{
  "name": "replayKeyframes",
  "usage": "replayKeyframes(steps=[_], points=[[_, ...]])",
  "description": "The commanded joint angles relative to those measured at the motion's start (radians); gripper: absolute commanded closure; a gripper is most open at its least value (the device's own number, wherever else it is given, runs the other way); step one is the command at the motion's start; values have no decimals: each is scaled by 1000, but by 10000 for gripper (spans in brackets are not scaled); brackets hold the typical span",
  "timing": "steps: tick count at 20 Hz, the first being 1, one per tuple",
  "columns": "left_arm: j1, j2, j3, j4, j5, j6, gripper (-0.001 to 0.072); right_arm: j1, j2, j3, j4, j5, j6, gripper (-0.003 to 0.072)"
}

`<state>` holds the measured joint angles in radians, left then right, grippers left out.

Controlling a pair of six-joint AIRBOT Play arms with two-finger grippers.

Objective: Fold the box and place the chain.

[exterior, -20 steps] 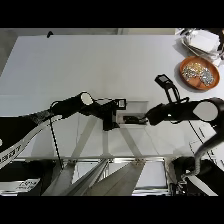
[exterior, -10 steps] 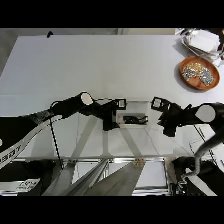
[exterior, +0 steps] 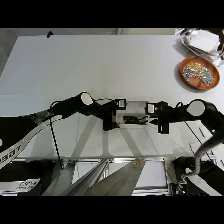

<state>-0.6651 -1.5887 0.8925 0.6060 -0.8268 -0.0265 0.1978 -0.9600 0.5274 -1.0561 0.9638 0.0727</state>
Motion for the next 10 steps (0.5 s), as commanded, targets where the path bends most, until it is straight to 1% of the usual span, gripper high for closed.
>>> replayKeyframes(steps=[1, 5, 6, 7, 8, 10], points=[[1, 0, 1, 0, 0, 0, 396, 0, -18, -1, 53, -5, -30, 536], [1, 0, 1, 0, 0, 0, 396, 0, -35, -1, 63, 7, -30, 537], [1, 0, 1, 0, 0, 0, 396, 0, -35, -1, 66, 11, -29, 559], [1, 0, 1, 0, 0, 0, 396, 0, -36, -1, 66, 16, -30, 613], [1, 0, 1, 0, 0, 0, 396, 0, -35, -1, 63, 17, -29, 644], [1, 0, 1, 0, 0, 0, 396, 0, -35, -1, 47, 19, -27, 676]])
